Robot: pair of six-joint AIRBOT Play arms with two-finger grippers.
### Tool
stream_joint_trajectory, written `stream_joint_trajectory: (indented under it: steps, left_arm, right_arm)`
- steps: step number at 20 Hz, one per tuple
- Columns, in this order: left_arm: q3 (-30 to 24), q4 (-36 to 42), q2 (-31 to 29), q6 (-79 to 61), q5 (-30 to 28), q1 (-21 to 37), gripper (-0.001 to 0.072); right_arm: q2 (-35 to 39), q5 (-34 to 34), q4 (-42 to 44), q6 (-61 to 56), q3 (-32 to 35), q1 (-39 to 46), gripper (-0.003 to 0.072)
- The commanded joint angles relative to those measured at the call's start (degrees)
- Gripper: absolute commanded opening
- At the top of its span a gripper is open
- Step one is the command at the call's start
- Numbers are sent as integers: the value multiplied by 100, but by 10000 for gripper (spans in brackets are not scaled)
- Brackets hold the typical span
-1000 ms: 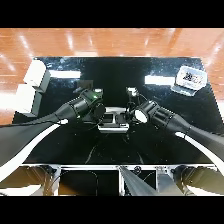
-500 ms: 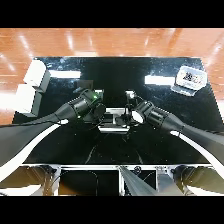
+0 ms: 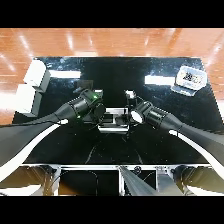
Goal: Fold the box and place the chain.
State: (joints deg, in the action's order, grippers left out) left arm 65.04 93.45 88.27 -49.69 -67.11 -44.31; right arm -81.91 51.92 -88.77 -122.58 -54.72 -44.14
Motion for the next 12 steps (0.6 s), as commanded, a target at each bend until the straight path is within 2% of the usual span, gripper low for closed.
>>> stream_joint_trajectory:
  steps: [1, 4, 5, 8, 12]
  left_arm:
    - [7, 4, -2, 0, 9, -4, 21]
    - [7, 4, -2, 0, 11, -4, 22]
    - [7, 4, -2, 0, 11, -4, 22]
    - [7, 4, -2, 0, 9, -4, 22]
    - [7, 2, -2, 0, 15, -4, 22]
  right_arm:
    - [-20, -44, 7, 2, -4, -2, 194]
    - [-20, -57, 7, 4, -4, -2, 186]
    - [-20, -59, 13, 52, -4, -2, 90]
    - [-20, -72, 68, 212, -7, -2, 35]
    - [-20, -74, 254, 393, -7, -2, 36]
